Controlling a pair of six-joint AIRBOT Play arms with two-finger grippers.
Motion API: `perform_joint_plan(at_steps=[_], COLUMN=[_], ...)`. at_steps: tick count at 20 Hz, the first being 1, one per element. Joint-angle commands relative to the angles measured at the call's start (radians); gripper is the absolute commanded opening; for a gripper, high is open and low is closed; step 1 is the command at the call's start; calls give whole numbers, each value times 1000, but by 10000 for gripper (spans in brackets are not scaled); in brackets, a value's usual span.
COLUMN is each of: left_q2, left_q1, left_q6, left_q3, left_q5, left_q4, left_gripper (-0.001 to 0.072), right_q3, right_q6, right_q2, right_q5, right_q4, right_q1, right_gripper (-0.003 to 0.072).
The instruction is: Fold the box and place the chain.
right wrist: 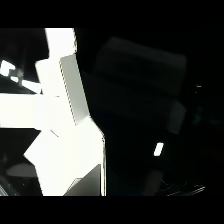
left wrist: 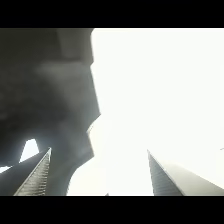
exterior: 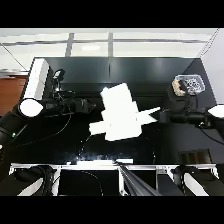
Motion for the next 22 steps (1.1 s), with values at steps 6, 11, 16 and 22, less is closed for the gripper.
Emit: perform_joint_plan(at_steps=[6,11,16,22], left_q2=[-190,-354,-459,-576], left_q1=[88,90,90,88], left_q6=[243,464,504,784], left_q3=[-1,22,92,170], left_q5=[-338,-257,-282,-510], left_q4=[-176,-385,-381,-451], left_gripper=[697,696,696,690], right_q3=[-84,-84,-84,-84], right_q6=[-74,-74,-74,-74], right_q2=[11,11,11,11], right_q5=[-111,-102,-103,-103], right_q4=[26,26,26,25], right_q1=[86,86,86,86], right_gripper=[9,9,10,9])
